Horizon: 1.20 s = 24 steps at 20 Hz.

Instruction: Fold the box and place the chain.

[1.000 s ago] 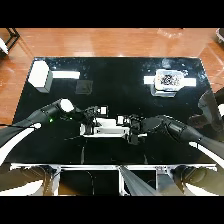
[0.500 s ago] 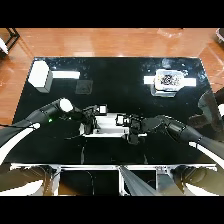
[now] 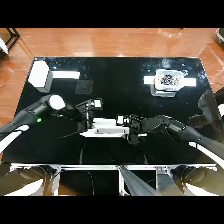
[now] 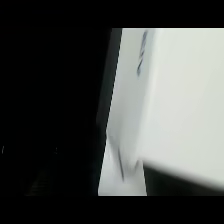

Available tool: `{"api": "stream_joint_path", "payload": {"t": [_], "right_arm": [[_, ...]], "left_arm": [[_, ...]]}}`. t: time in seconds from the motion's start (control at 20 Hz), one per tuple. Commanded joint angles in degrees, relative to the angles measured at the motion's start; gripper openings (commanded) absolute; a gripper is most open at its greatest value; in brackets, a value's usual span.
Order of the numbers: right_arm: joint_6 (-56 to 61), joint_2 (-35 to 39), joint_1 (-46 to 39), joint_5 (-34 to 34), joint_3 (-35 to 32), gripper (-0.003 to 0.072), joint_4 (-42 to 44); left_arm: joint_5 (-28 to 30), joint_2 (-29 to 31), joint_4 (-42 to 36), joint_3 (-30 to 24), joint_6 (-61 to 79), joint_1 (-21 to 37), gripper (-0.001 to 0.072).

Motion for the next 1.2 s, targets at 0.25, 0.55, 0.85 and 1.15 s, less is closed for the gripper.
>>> {"api": "stream_joint_path", "payload": {"t": [0.25, 0.55, 0.85, 1.15], "right_arm": [[0.0, 0.02, 0.02, 0.04, 0.0, 0.0191, -0.02], [0.0, 0.02, 0.02, 0.04, 0.0, 0.0191, -0.04], [0.0, 0.02, 0.02, 0.81, 0.0, 0.0191, -0.02], [0.0, 0.02, 0.02, 1.55, 0.0, 0.0191, -0.02]], "left_arm": [[-31.39, 12.5, -2.47, 2.86, -25.55, 10.82, 0.002], [8.26, 17.99, -30.05, -14.12, -19.85, -1.18, 0.0023], [25.38, 8.9, -37.24, -10.25, -16.13, -7.39, 0.0023], [23.65, -0.02, -29.77, -8.63, -15.37, -7.5, 0.0023]]}}
